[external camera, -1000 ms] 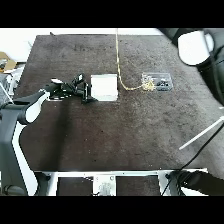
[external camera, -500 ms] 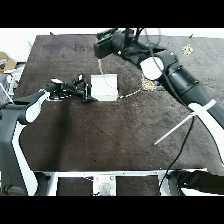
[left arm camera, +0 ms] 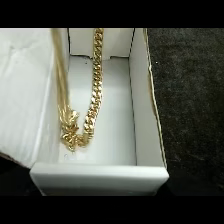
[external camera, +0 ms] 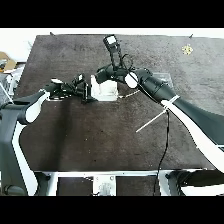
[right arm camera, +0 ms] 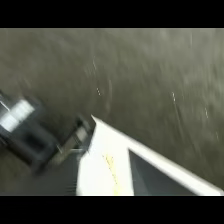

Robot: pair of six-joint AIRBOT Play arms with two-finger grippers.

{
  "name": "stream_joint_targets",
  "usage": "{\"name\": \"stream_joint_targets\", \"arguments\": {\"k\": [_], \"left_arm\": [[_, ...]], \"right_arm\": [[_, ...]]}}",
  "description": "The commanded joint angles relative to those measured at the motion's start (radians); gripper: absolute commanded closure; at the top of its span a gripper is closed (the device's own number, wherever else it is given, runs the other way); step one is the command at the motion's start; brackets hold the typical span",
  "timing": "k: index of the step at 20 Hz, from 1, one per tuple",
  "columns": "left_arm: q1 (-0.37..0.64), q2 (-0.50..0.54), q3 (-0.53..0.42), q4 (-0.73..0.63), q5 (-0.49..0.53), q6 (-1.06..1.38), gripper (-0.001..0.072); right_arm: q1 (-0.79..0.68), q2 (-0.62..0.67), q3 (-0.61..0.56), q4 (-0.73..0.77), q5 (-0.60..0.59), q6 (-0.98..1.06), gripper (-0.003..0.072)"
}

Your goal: Fold the box and place the chain.

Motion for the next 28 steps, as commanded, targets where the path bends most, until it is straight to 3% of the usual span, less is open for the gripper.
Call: {"name": "stream_joint_targets", "arguments": {"k": [1, 4, 8, 10, 12, 14, 23, 24, 25, 28], "left_arm": [[0.0, -0.001, 0.0, 0.0, 0.0, 0.0, 0.0428], [0.0, -0.001, 0.0, 0.0, 0.0, 0.0, 0.0428], [0.0, -0.001, 0.0, 0.0, 0.0, 0.0, 0.0428], [0.0, -0.001, 0.0, 0.0, 0.0, 0.0, 0.0428], [0.0, -0.001, 0.0, 0.0, 0.0, 0.0, 0.0428], [0.0, -0.001, 0.0, 0.0, 0.0, 0.0, 0.0428], [0.0, -0.001, 0.0, 0.0, 0.0, 0.0, 0.0428], [0.0, -0.001, 0.0, 0.0, 0.0, 0.0, 0.0428], [0.0, -0.001, 0.0, 0.0, 0.0, 0.0, 0.0428], [0.0, -0.001, 0.0, 0.0, 0.0, 0.0, 0.0428]], "right_arm": [[-0.058, -0.005, -0.008, 0.0, 0.152, 0.005, 0.0304], [-0.115, 0.049, -0.011, -0.005, 0.297, 0.01, 0.0304], [-0.246, 0.116, -0.132, -0.108, 0.284, 0.196, 0.0304], [-0.327, 0.116, -0.231, -0.113, 0.198, 0.269, 0.0304], [-0.396, 0.109, -0.34, -0.11, 0.04, 0.355, 0.0304], [-0.449, 0.09, -0.407, -0.039, -0.077, 0.368, 0.0304], [-0.416, -0.041, -0.41, 0.151, -0.281, 0.368, 0.0305], [-0.416, -0.055, -0.41, 0.156, -0.285, 0.368, 0.0315], [-0.416, -0.063, -0.41, 0.157, -0.291, 0.368, 0.0417], [-0.416, -0.066, -0.41, 0.157, -0.302, 0.368, 0.043]]}}
